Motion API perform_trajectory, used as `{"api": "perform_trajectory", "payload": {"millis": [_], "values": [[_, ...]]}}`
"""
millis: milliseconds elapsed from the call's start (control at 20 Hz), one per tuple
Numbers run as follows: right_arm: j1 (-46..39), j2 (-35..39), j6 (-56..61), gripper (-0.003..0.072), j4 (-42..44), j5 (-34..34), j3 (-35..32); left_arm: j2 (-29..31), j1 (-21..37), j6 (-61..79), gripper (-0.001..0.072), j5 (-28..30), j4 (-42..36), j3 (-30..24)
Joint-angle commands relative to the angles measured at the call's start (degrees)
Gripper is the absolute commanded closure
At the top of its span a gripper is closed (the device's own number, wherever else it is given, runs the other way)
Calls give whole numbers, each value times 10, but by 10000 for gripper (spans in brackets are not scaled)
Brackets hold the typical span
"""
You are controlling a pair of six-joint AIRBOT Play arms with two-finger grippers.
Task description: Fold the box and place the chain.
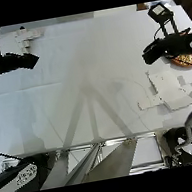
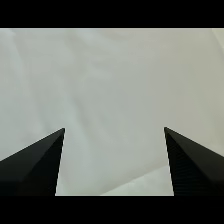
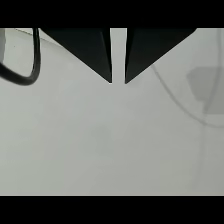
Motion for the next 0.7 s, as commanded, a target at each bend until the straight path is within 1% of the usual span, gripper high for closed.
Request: {"api": "perform_trajectory", "payload": {"millis": [0,50,100,150,250,350,450,600,650], "values": [[0,0,40,566,-33,-4,0,0,0,0,9,0,0,0],[0,0,76,554,-66,-3,0,0,0,0,9,0,0,0],[0,0,108,494,-101,3,1,0,0,0,9,0,0,0],[0,0,128,467,-140,13,3,0,0,0,9,0,0,0],[-3,-1,143,465,-200,36,8,0,0,0,9,0,0,1],[-25,-12,158,457,-209,72,17,0,0,0,9,0,0,0],[-69,-30,161,441,-209,117,28,0,0,0,9,0,0,1],[-170,-65,160,435,-198,194,48,0,0,0,9,0,0,0],[-204,-76,160,423,-191,215,54,0,0,0,9,0,0,1]]}}
